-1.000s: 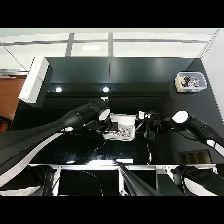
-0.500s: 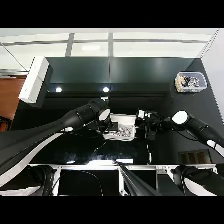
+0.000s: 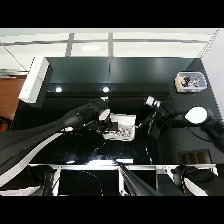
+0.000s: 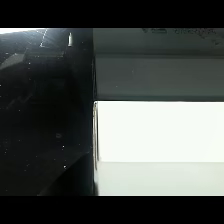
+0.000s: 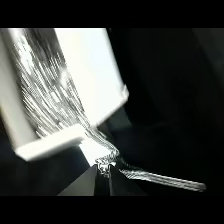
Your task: Fold the box and place the chain.
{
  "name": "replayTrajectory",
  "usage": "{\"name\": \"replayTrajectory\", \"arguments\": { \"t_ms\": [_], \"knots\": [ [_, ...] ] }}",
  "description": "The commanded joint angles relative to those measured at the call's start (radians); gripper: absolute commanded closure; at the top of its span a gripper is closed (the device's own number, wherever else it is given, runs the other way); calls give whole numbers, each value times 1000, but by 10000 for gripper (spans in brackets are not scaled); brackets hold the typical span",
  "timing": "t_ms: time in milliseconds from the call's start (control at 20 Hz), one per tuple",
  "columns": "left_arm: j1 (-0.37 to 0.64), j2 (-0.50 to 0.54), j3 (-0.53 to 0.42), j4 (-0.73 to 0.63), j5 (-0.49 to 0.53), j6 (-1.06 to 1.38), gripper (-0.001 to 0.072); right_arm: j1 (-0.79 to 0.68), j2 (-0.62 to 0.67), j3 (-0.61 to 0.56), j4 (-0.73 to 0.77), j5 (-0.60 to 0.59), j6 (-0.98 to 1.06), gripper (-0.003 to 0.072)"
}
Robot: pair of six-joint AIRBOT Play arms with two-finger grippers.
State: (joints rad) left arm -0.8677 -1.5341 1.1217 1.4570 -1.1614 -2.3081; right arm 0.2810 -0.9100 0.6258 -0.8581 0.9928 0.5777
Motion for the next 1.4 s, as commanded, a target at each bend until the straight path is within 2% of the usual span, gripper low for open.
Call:
{"name": "replayTrajectory", "arguments": {
  "t_ms": [0, 150, 350, 650, 750, 900, 1050, 1200, 1350],
  "knots": [
    [1, 0, 0, 0, 1, 0, 682, 0, 57, 107, 111, 149, 373, 675],
    [1, 0, 0, 0, 0, 0, 682, 0, 57, 111, 295, 135, 402, 675],
    [1, 0, 0, 0, 0, 0, 682, 16, 57, 111, 421, 67, 402, 675],
    [1, 0, 0, 0, 1, 0, 682, 32, 49, 94, 318, 51, 471, 669],
    [1, 0, 0, 0, 1, 0, 682, 31, 50, 95, 311, 63, 471, 387],
    [1, 0, 0, 0, 0, 0, 682, -5, 55, 97, 249, 68, 470, 387],
    [1, 0, 0, 0, 2, 0, 682, -104, 55, 122, 144, 129, 469, 391],
    [1, -2, 0, 0, 9, 0, 682, -185, 55, 124, 126, 172, 469, 391],
    [3, -16, 0, 0, 16, 0, 682, -200, 55, 124, 123, 178, 438, 391]
  ]
}}
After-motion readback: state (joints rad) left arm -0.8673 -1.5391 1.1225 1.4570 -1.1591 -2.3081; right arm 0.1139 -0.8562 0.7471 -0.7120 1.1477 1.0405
